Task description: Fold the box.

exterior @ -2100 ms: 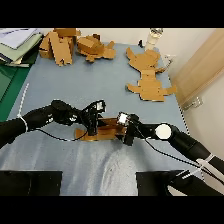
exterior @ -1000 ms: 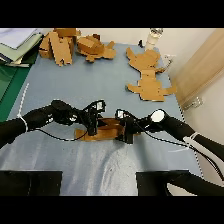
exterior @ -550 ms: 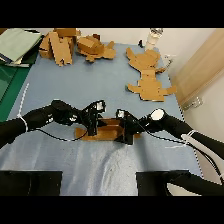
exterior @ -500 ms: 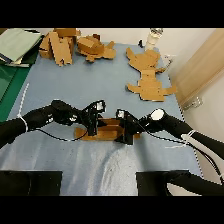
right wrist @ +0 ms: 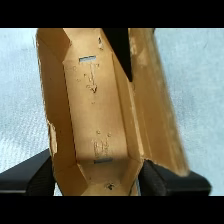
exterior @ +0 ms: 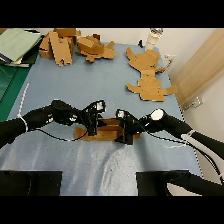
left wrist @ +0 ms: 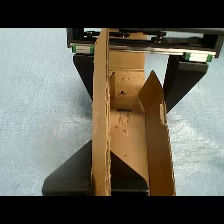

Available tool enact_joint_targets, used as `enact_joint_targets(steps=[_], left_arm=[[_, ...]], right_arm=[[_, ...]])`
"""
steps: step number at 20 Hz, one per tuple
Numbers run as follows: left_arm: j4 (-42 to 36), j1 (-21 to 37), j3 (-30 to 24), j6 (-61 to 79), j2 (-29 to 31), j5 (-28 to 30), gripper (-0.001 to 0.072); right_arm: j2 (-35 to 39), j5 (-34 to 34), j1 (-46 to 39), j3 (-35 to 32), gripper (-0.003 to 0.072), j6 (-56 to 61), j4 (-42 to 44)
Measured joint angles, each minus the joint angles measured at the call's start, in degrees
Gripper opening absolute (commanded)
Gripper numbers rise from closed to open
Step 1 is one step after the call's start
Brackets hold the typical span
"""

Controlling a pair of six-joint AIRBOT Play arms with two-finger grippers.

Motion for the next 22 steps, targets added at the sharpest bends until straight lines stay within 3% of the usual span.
enact_joint_targets(steps=[22], left_arm=[[0.0, 0.0, 0.0, -0.1, 0.0, 0.1, 0.0011]], right_arm=[[0.0, -1.0, 0.9, 0.0, 0.0701, 0.1, -2.3]])
